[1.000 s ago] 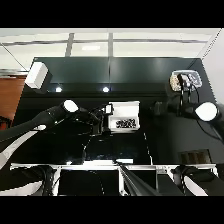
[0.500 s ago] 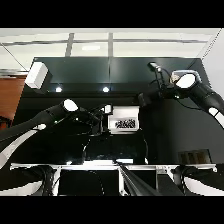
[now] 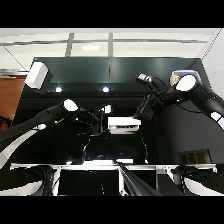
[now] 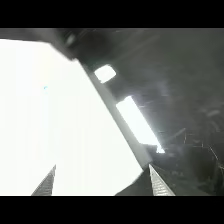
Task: Fold the box and place the chain.
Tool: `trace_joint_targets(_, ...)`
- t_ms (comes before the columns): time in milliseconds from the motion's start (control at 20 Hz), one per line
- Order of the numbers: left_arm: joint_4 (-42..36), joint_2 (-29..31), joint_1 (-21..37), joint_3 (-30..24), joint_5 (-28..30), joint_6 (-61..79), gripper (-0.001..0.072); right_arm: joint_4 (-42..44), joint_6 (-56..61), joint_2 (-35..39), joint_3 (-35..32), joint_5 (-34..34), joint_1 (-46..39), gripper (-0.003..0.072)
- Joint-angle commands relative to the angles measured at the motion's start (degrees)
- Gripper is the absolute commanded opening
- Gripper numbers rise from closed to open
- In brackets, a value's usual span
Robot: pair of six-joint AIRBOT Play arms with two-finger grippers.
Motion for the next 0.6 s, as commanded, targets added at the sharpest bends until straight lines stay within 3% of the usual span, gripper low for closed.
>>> trace_joint_targets(0,0.0,0.0,0.1,0.0,-0.2,0.0,0.0328,-0.1,-4.6,0.3,-1.0,1.0,2.6,0.0720)
trace_joint_targets(350,0.0,0.0,0.1,0.0,-0.1,0.0,0.0328,-0.6,-11.8,0.3,-1.0,-4.0,7.3,0.0720)
trace_joint_targets(550,0.0,0.0,0.1,0.0,-0.1,0.0,0.0328,-2.1,-11.6,1.0,-1.0,-1.6,7.3,0.0720)
